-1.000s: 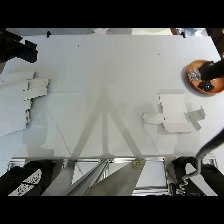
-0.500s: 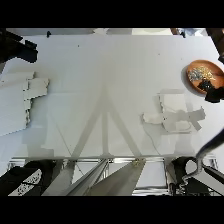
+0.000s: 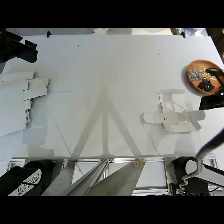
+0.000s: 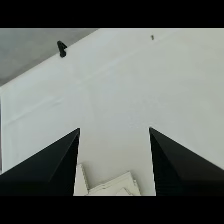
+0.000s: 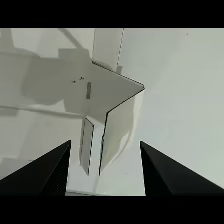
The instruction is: Fold the box and place the chain.
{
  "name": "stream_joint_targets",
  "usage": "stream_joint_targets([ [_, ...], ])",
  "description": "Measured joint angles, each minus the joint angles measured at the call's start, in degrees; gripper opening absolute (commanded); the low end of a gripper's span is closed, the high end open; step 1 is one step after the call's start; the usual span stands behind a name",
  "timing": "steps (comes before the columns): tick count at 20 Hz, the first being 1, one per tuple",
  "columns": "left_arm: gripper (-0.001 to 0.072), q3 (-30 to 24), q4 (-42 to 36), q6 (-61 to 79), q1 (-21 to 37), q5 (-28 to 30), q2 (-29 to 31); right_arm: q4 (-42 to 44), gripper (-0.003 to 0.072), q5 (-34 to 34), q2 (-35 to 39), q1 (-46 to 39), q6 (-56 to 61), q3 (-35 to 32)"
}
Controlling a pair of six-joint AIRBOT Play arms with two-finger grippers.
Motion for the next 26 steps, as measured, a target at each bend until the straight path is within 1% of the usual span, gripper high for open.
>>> stream_joint_targets([
  [4, 0.0471, 0.0, 0.0, 0.0, 0.0, 0.0, 0.0, -1.49, 0.0478, 0.31, -3.48, 0.61, 1.18, 0.0],
  [5, 0.0471, 0.0, 0.0, 0.0, 0.0, 0.0, 0.0, -2.45, 0.0454, 0.22, -4.46, 0.68, 1.6, 0.0],
  [6, 0.0471, 0.0, 0.0, 0.0, 0.0, 0.0, 0.0, -3.19, 0.0395, 0.04, -5.29, 0.72, 2.03, 0.02],
  [7, 0.0471, 0.0, 0.0, 0.0, 0.0, 0.0, 0.0, -3.82, 0.0372, -0.11, -6.21, 0.76, 2.71, 0.0],
  [8, 0.0471, 0.0, 0.0, 0.0, 0.0, 0.0, 0.0, -4.26, 0.0299, -0.31, -6.99, 0.79, 3.06, 0.0],
  [10, 0.0471, 0.0, 0.0, 0.0, 0.0, 0.0, 0.0, -5.03, 0.0094, -0.35, -8.52, 0.81, 3.76, 0.0],
  [11, 0.0471, 0.0, 0.0, 0.0, 0.0, 0.0, 0.0, -5.2, 0.0019, -0.31, -9.2, 0.81, 4.15, 0.02],
  [15, 0.0471, 0.0, 0.0, 0.0, 0.0, 0.0, 0.0, -5.38, 0.0016, 0.83, -10.64, 0.83, 4.52, 0.02],
  [19, 0.0471, 0.0, 0.0, 0.0, 0.0, 0.0, 0.0, -3.19, 0.0016, 4.09, -10.8, 0.83, 4.02, 0.0],
  [22, 0.0471, 0.0, 0.0, 0.02, 0.0, 0.0, 0.0, 2.95, 0.0015, 5.77, -9.92, 0.83, 1.29, 0.02],
  [26, 0.0471, 0.0, -0.02, 0.0, 0.0, 0.0, 0.0, 15.17, 0.0015, 6.32, -8.0, 0.83, -4.79, 0.02],
])
